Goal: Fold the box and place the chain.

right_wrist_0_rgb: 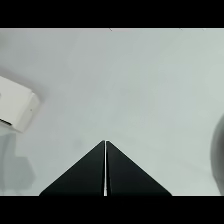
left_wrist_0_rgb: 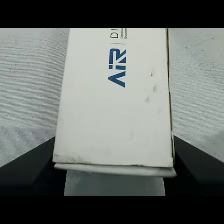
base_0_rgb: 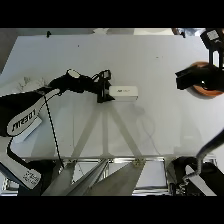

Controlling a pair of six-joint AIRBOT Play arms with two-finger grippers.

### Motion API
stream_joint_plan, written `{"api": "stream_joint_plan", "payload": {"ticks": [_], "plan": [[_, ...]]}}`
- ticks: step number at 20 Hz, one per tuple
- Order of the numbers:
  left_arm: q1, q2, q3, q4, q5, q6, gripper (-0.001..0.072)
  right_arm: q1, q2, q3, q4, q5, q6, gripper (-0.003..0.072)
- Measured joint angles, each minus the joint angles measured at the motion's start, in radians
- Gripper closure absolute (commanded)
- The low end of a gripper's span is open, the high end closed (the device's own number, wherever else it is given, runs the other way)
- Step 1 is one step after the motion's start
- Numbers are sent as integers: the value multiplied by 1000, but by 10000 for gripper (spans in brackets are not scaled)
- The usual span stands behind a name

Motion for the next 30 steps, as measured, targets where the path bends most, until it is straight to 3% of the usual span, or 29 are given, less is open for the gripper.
{"api": "stream_joint_plan", "payload": {"ticks": [3, 4, 5, 6, 11, 16, 23, 27, 30], "plan": [[0, 0, 0, 0, -5, 0, 434, -7, 9, 0, -58, 17, 26, 674], [0, 0, 0, 0, -8, 0, 485, -8, 10, 0, -68, 21, 30, 674], [0, 0, 0, -2, -10, 0, 662, -9, 11, 0, -75, 24, 34, 674], [0, 0, 0, -5, -10, 0, 693, -9, 12, 0, -82, 25, 37, 674], [0, 25, 0, -13, -16, 0, 697, -10, 13, 0, -96, 29, 43, 674], [2, 150, -1, -14, 13, -52, 695, -10, 13, 0, -100, 29, 46, 674], [34, 387, -1, -10, 356, -198, 694, -11, 13, 0, -101, 30, 46, 674], [121, 462, -1, 0, 557, -346, 698, -10, 13, 0, -101, 29, 46, 674], [219, 486, -1, 34, 646, -468, 700, -10, 13, 0, -101, 28, 46, 674]]}}
